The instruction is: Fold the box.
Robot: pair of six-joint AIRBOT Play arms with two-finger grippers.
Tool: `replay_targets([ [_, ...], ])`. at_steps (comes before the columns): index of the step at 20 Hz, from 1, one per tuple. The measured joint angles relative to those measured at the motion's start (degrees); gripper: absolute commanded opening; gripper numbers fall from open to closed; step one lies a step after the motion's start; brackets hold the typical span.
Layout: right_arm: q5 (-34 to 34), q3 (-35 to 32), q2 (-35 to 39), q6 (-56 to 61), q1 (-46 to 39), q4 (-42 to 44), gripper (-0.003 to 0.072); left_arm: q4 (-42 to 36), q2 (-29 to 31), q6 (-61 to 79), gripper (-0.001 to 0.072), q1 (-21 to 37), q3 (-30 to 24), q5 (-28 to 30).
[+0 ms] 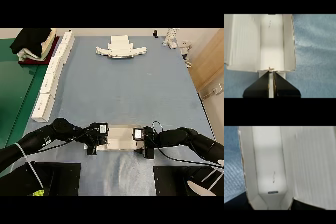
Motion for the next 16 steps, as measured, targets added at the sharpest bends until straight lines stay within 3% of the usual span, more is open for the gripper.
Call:
replay_targets([
  [7,-0.02,0.00,-0.02,0.22,-0.02,0.02,0.0536,-3.21,-1.20,1.77,0.0086,-1.18,0.00,0.39],
  [8,-0.02,0.00,0.00,0.20,-0.02,0.02,0.0536,-3.58,-1.51,2.34,0.0141,-1.22,0.00,0.55],
  [9,-0.02,0.00,0.00,0.20,-0.02,0.02,0.0537,-3.91,-1.77,2.78,0.0390,-1.25,0.00,0.63],
  [10,-0.02,0.00,0.00,0.17,-0.02,0.02,0.0536,-4.07,-1.95,3.15,0.0530,-1.29,0.00,0.85],
  [16,-0.02,0.00,0.00,0.20,-0.02,0.02,0.0536,-5.05,-2.36,4.07,0.0505,-1.29,0.00,1.33],
])
